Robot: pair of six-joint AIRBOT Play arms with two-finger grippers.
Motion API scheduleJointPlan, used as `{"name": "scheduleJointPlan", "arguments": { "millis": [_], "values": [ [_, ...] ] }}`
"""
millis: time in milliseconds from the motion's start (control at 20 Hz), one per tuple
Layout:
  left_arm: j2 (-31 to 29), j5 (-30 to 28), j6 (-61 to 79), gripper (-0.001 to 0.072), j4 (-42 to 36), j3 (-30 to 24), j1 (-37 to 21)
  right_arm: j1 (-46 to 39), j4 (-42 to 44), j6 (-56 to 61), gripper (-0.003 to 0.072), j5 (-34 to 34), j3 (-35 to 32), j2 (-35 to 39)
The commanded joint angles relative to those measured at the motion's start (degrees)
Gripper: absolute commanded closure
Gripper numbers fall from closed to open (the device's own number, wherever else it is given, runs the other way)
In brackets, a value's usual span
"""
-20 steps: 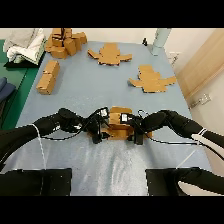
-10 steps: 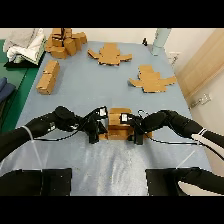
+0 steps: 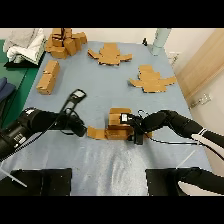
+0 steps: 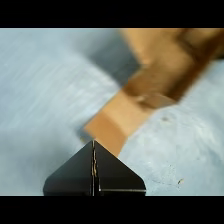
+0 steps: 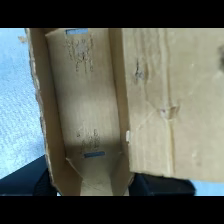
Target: Fold the box.
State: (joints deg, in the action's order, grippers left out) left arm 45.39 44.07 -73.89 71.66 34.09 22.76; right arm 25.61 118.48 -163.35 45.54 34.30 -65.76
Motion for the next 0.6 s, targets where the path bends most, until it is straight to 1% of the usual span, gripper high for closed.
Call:
{"name": "scheduleJointPlan", "arguments": {
  "millis": [0, 50, 150, 250, 400, 550],
  "values": [
    [-1.51, 5.46, -37.27, 0.0696, 14.97, -2.16, 0.07, -0.02, 0.00, 0.00, 0.0168, -0.02, 0.02, 0.00],
    [0.20, 3.56, -37.09, 0.0696, 11.19, -3.15, 0.07, -0.02, 0.00, 0.00, 0.0168, -0.02, 0.02, 0.00],
    [4.76, -2.51, -34.75, 0.0697, 2.47, -4.17, 0.31, -0.02, 0.00, 0.00, 0.0168, -0.02, 0.02, 0.00],
    [10.10, -7.41, -33.40, 0.0697, -1.73, -4.13, 1.11, -0.02, 0.00, 0.00, 0.0168, -0.02, 0.02, 0.00],
    [16.06, -12.02, -29.90, 0.0696, -7.67, -4.13, 2.32, -0.02, 0.00, 0.00, 0.0168, 0.00, 0.02, 0.00],
    [17.46, -13.99, -21.11, 0.0696, -17.64, -4.02, 2.75, -0.02, 0.00, 0.00, 0.0168, -0.02, 0.02, 0.00]
  ]
}}
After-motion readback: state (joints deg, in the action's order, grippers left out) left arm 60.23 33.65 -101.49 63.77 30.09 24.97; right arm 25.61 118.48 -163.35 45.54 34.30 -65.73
